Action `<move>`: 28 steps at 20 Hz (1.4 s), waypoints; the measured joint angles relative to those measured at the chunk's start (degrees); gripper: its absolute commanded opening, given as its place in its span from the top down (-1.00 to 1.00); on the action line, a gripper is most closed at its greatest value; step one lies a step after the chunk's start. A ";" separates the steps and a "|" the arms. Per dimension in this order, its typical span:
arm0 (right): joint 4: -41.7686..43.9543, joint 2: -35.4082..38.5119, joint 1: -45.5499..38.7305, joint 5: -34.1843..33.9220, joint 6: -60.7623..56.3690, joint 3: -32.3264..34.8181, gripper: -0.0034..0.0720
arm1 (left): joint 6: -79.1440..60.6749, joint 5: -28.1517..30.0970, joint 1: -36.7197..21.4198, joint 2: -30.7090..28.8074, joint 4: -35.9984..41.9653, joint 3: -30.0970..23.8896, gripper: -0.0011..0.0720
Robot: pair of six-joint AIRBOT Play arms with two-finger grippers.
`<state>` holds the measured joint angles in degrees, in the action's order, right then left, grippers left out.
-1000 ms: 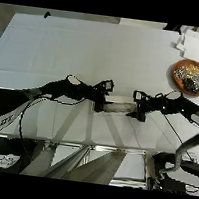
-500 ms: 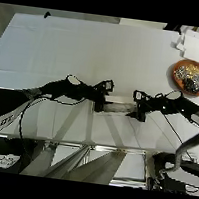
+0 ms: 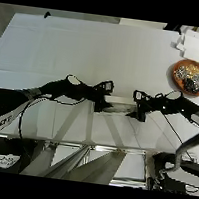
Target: Fold the box and place the chain.
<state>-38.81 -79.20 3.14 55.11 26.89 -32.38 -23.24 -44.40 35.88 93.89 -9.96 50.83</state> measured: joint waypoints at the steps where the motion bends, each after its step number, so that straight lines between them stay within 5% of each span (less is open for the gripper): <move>1: 0.00 0.00 0.00 0.00 -0.02 0.00 -0.30 | 0.02 0.00 -0.20 -0.61 -0.22 -0.02 -0.40; 8: 0.02 0.00 0.00 -0.02 -0.02 0.00 -0.30 | 7.54 -0.79 -3.72 -9.70 -12.59 -0.02 -0.49; 9: 0.02 0.00 0.00 -0.02 -0.02 0.00 -0.30 | 10.21 -1.51 -4.11 -11.28 -15.43 -0.02 -0.27; 11: 0.02 0.00 0.00 -0.04 -0.02 0.00 -0.30 | 16.13 -3.15 -4.59 -14.56 -21.49 -0.02 0.94; 20: 0.02 0.00 0.00 -0.04 -0.02 0.00 -0.30 | 38.80 -12.96 -0.33 -20.96 -31.15 -0.02 0.95; 24: 0.02 0.00 0.00 -0.04 -0.02 0.00 -0.30 | 41.51 -8.37 3.89 -19.28 -24.96 -0.02 0.97; 28: 0.04 0.00 0.00 -0.04 -0.02 0.00 -0.30 | 44.11 5.51 5.62 -15.87 -16.87 -0.02 0.97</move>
